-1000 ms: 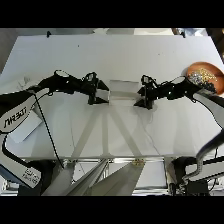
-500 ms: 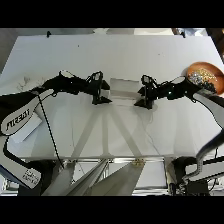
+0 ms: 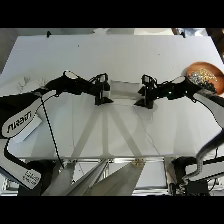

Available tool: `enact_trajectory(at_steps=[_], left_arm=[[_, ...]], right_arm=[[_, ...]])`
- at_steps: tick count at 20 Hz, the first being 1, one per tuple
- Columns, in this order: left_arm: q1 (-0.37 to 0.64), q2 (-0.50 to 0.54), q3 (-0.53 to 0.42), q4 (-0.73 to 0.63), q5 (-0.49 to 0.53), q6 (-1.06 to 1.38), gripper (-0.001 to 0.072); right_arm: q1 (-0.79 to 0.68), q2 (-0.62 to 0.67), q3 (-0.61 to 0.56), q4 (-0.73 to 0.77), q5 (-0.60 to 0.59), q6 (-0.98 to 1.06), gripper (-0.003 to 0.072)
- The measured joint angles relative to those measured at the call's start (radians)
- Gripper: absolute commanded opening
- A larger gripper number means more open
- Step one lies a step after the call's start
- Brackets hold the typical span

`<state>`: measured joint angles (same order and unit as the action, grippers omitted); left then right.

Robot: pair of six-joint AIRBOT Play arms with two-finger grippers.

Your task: Fold the box and place the chain.

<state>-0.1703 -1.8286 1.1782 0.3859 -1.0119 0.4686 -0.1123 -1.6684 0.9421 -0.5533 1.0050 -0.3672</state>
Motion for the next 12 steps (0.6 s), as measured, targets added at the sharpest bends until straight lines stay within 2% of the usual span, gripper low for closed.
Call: enact_trajectory(at_steps=[12], left_arm=[[-0.006,0.0,0.001,0.02,0.005,0.001,0.0261]], right_arm=[[0.0,0.0,0.0,0.0,0.001,0.0,0.0334]])
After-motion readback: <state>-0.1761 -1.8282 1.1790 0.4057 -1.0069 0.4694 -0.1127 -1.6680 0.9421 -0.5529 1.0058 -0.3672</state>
